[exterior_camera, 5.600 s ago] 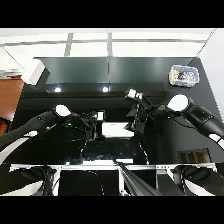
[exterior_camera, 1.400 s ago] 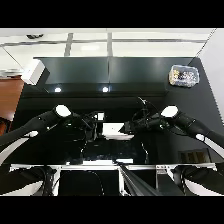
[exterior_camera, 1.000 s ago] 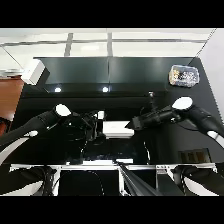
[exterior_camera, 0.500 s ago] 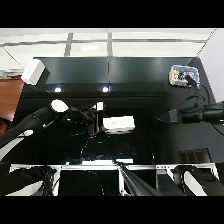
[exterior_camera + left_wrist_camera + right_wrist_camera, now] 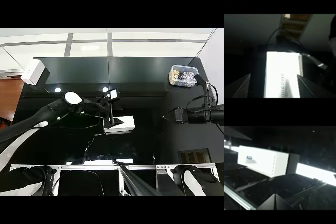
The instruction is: Fold the box and place the chain.
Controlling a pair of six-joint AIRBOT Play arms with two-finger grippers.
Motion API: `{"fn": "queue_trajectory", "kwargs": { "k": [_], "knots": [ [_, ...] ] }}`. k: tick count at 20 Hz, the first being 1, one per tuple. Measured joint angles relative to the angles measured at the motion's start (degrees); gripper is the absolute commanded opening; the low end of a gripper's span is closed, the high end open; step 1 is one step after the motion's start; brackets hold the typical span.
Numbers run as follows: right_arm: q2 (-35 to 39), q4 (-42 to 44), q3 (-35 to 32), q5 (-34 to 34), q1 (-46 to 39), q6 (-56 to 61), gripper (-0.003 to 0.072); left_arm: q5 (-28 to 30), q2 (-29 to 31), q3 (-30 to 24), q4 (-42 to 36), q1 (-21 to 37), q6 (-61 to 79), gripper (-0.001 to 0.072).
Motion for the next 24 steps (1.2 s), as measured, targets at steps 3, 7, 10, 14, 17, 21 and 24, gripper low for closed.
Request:
{"fn": "queue_trajectory", "kwargs": {
  "k": [3,7,10,14,17,21,24],
  "knots": [
    [0.07,-0.04,0.0,-0.5,-0.07,-0.04,0.0014,-2.1,-2.34,1.03,0.31,-0.61,-3.69,0.0708],
    [0.07,-0.13,0.0,-1.51,-0.11,-0.33,0.0014,-3.98,-3.34,1.44,1.62,-1.6,-5.73,0.0708],
    [0.07,-0.31,0.0,-1.79,-0.11,-0.5,0.0014,-4.9,-3.58,1.6,3.91,-2.84,-5.99,0.0708],
    [0.07,-0.35,0.0,-1.9,-0.11,-0.68,0.0014,-4.92,-3.65,1.68,7.26,-4.24,-6.19,0.0708],
    [0.07,-0.35,0.0,-1.95,-0.11,-0.72,0.0014,-4.96,-3.69,1.73,9.27,-4.68,-6.14,0.0708],
    [0.07,-0.35,0.0,-1.95,-0.11,-0.76,0.0014,-5.84,-3.52,3.39,11.13,-4.57,-6.16,0.0709],
    [0.07,-0.35,0.0,-1.95,-0.11,-0.76,0.0014,-6.12,-3.19,5.49,12.11,-3.54,-7.08,0.0709]
  ]
}}
